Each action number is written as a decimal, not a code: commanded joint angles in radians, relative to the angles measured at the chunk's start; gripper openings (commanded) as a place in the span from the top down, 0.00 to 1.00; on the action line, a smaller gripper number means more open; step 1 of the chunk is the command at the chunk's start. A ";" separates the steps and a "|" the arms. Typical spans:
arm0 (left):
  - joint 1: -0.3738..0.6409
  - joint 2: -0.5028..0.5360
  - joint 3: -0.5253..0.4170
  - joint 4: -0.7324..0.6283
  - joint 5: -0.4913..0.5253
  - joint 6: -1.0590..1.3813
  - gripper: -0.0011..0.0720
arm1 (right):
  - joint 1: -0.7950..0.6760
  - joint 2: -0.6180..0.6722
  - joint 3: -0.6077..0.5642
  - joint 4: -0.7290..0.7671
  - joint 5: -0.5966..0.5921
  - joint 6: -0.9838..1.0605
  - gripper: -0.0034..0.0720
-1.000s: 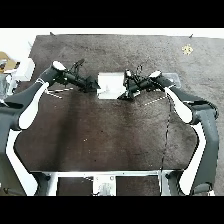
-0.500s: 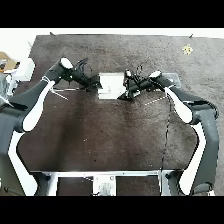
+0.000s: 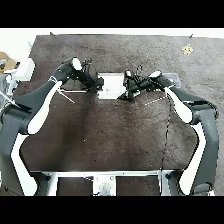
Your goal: Fold the box and place the chain.
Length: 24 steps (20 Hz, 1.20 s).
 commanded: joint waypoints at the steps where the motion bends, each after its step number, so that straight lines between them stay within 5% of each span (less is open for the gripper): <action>1: -0.029 -0.001 0.028 0.135 -0.037 -0.093 0.51 | 0.001 0.001 0.000 0.000 0.000 0.000 0.17; 7: -0.118 -0.113 0.227 0.328 -0.177 -0.216 0.51 | 0.001 0.001 0.000 0.000 0.000 0.000 0.17; 12: -0.158 -0.119 0.226 0.478 -0.168 -0.294 0.51 | 0.001 0.001 0.000 0.000 0.000 0.000 0.17; 15: -0.191 -0.130 0.226 0.546 -0.156 -0.355 0.62 | 0.001 0.001 0.000 0.000 0.000 0.000 0.17; 20: -0.193 -0.139 0.225 0.566 -0.138 -0.380 0.63 | 0.001 0.001 0.000 0.000 0.000 0.000 0.17; 24: -0.193 -0.146 0.225 0.563 -0.125 -0.381 0.76 | 0.001 0.001 0.000 0.000 0.000 0.000 0.17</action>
